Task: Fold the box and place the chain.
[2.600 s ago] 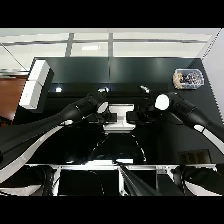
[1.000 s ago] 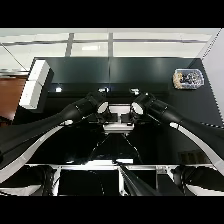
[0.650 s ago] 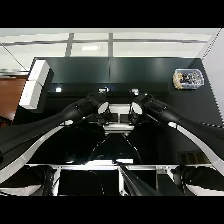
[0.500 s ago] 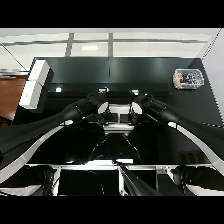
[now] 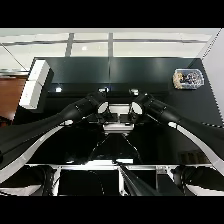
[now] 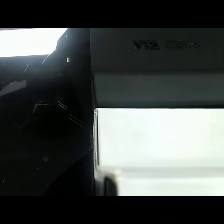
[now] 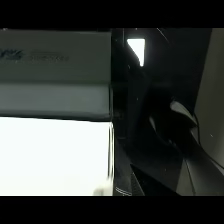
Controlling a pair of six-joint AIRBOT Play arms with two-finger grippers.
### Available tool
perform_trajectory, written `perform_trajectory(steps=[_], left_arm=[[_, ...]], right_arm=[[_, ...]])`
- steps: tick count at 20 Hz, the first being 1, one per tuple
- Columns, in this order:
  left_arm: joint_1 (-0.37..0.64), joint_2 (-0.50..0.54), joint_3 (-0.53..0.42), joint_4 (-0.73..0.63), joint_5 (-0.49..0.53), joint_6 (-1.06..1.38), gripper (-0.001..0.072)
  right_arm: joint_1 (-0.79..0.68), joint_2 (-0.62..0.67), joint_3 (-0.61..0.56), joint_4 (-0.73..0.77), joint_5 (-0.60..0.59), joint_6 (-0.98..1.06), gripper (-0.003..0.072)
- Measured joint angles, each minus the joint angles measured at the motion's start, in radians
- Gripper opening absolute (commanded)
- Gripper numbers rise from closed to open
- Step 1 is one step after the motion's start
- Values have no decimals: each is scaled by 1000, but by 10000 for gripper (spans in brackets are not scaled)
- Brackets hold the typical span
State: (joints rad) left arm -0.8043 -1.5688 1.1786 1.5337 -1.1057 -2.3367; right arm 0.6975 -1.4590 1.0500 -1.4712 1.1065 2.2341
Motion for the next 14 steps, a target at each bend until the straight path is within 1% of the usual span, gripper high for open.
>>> perform_trajectory(steps=[4,8,10,12,14], left_arm=[[0,0,0,-1,-1,0,26],[0,0,0,-1,-2,0,26],[0,0,0,-1,-2,0,26],[0,0,0,-1,-2,0,27],[0,0,0,-1,-2,0,26]], right_arm=[[-6,69,13,-2,29,-32,399],[-39,225,23,-31,50,-85,399],[-79,304,25,-121,63,-98,398],[-140,352,26,-258,66,-109,398],[-236,372,25,-357,16,-122,402]])
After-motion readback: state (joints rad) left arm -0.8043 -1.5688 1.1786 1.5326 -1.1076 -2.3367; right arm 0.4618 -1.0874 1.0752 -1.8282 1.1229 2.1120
